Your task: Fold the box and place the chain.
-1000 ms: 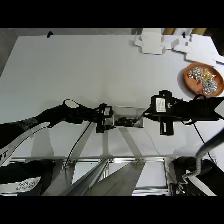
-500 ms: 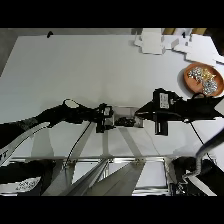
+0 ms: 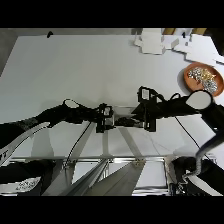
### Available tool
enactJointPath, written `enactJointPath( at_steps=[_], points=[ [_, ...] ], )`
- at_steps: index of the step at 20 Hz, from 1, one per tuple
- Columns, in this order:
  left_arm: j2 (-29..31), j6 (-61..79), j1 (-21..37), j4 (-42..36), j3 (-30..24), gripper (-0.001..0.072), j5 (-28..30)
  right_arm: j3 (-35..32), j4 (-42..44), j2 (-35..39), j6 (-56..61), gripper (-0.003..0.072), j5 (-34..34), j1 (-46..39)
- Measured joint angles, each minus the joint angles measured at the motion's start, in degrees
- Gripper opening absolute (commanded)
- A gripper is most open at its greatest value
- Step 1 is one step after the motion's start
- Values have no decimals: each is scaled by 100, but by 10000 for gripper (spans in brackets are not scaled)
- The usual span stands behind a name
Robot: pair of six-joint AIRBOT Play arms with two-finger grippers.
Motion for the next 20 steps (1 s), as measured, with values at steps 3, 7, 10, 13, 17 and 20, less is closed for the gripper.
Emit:
enactJointPath(
  at_steps=[3, 7, 10, 13, 17, 20],
  points=[
    [0, 0, 0, 0, 0, 136, 0, -46, -22, -166, -2, 192, -122, 0],
    [0, 0, 0, 0, 0, 136, 0, -28, -50, -15, -2, 190, -352, 0],
    [0, 0, 0, 0, 0, 136, 2, 197, -365, 326, 44, 180, -509, -2],
    [0, 0, 0, 0, 0, 136, 2, 568, -944, 542, 651, 153, -588, -166],
    [0, 0, 0, 0, 0, 136, 0, 811, -1628, 584, 2374, 25, -695, -953],
    [0, 0, 0, 0, 0, 136, 0, 855, -2439, 391, 3821, 23, -745, -1440]
  ],
)
